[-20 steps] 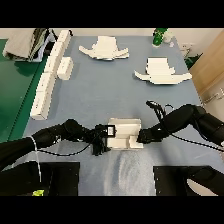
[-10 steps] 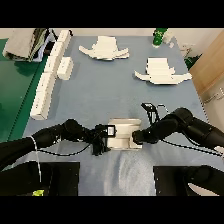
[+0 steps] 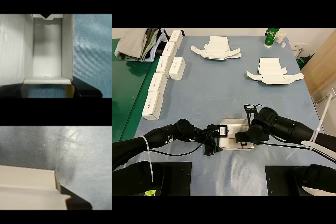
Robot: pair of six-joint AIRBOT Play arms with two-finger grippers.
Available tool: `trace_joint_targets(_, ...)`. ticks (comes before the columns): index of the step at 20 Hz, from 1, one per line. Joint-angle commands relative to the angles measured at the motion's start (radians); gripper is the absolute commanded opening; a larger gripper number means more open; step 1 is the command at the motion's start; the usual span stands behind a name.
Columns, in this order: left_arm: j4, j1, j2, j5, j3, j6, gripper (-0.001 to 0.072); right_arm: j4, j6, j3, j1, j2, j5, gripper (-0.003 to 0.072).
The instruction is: Fold the box.
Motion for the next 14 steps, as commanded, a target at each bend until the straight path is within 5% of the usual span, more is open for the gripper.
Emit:
trace_joint_targets(1, 0.0, 0.0, 0.001, 0.0, 0.001, 0.0, 0.0451, -0.064, 0.12, 0.019, 0.043, -0.055, -0.029, 0.0374)
trace_joint_targets(4, 0.0, 0.0, 0.001, 0.0, 0.001, 0.0, 0.0452, -0.097, 0.171, 0.019, 0.043, -0.058, -0.029, 0.0361)
trace_joint_targets(10, 0.0, 0.0, 0.001, 0.0, 0.001, 0.0, 0.0452, -0.103, 0.174, 0.019, 0.043, -0.059, -0.041, 0.0007)
trace_joint_targets(14, 0.0, 0.0, 0.001, 0.0, 0.001, 0.0, 0.0452, -0.103, 0.172, 0.019, 0.043, -0.058, -0.06, 0.0005)
